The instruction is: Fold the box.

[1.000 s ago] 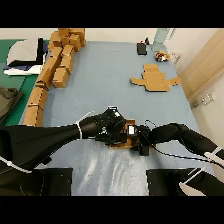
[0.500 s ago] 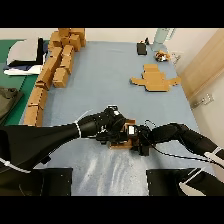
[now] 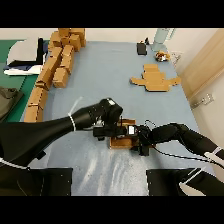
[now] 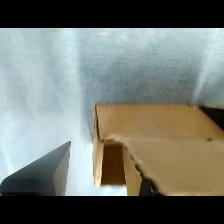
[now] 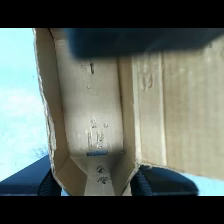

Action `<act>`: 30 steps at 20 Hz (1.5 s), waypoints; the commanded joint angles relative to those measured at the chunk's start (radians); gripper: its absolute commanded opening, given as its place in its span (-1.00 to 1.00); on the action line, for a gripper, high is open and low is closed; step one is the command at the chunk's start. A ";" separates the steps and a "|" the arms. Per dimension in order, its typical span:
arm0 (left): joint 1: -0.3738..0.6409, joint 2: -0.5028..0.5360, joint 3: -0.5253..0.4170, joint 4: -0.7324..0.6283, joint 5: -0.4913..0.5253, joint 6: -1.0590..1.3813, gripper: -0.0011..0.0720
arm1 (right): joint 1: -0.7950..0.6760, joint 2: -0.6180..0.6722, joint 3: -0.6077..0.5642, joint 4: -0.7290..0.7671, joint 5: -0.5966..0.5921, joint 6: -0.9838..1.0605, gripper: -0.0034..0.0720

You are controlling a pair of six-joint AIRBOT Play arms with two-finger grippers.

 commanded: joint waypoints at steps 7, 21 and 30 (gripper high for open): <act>0.293 0.010 0.101 -0.332 -0.202 0.262 0.42 | 0.000 0.000 0.000 0.000 0.000 0.000 0.36; 0.536 0.024 -0.037 -0.366 -0.055 1.502 -0.94 | 0.000 0.000 0.000 0.000 0.000 0.000 0.36; 0.703 0.219 -0.447 -0.764 0.146 2.038 -0.93 | 0.000 0.000 0.000 0.000 0.000 0.000 0.36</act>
